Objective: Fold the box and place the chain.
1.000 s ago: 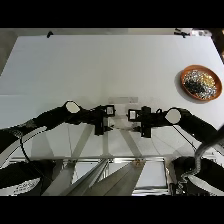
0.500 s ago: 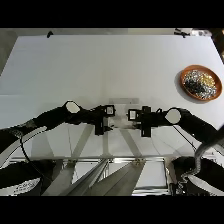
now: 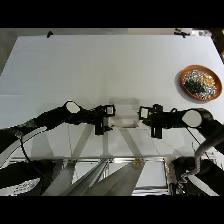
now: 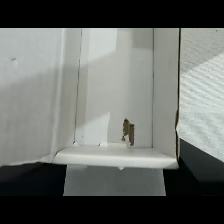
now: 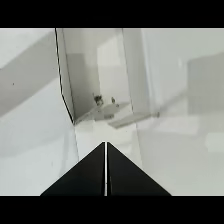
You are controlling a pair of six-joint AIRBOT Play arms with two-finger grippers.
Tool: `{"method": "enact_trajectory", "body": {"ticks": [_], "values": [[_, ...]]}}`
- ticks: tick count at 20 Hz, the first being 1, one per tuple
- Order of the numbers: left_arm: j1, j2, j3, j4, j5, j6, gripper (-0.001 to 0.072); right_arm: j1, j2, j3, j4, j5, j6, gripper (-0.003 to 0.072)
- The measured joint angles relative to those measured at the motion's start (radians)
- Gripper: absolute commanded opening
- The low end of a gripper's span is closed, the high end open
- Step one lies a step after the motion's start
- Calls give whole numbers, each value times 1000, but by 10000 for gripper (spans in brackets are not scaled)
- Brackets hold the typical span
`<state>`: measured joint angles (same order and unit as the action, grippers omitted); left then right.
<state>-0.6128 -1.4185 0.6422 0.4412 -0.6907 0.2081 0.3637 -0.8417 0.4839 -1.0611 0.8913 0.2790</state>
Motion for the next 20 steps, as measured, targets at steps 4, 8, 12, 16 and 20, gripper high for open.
{"method": "enact_trajectory", "body": {"ticks": [4, 8, 12, 16, 20], "values": [[0, 0, 0, 0, -2, 1, 372, -94, 143, 0, -31, 111, 182, 15], [0, 0, 0, 0, -2, 1, 372, -228, 213, 0, -41, 163, 445, 15], [0, 0, 0, 1, -2, 1, 372, -354, 191, 0, -70, 188, 708, 15], [0, 0, 0, 1, -2, 1, 372, -414, 69, 0, -106, 205, 874, 15], [0, 0, 0, 1, -2, 2, 372, -390, -89, 0, -77, 188, 918, 14]]}}
